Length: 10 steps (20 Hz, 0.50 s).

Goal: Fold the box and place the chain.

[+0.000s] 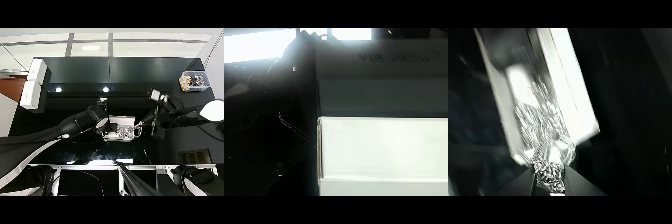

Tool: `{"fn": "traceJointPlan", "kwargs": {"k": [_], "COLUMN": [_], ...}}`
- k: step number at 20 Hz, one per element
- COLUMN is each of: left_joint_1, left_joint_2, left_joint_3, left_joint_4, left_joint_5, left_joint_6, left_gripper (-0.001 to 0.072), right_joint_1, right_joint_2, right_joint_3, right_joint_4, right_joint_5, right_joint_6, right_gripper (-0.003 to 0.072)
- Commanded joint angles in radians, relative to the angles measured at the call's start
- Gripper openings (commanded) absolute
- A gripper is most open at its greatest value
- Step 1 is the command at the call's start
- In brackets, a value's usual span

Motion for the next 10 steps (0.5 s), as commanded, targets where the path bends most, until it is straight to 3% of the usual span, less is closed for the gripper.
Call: {"fn": "traceJointPlan", "kwargs": {"k": [1,4,10], "left_joint_1": [0.000,0.000,0.001], "left_joint_2": [-0.001,-0.001,-0.001], "left_joint_3": [0.000,0.000,0.000], "left_joint_4": [0.000,0.000,0.000], "left_joint_5": [0.000,0.000,-0.001], "left_joint_6": [0.000,0.000,0.000], "left_gripper": [0.0028,0.0027,0.0027], "right_joint_1": [-0.009,-0.009,0.044], "right_joint_2": [0.011,0.011,-0.097], "right_joint_3": [0.108,0.127,0.096], "right_joint_4": [0.192,0.315,0.212], "right_joint_5": [0.078,0.066,0.041], "right_joint_6": [0.042,0.042,0.137], "right_gripper": [0.0038,0.0039,0.0041]}}
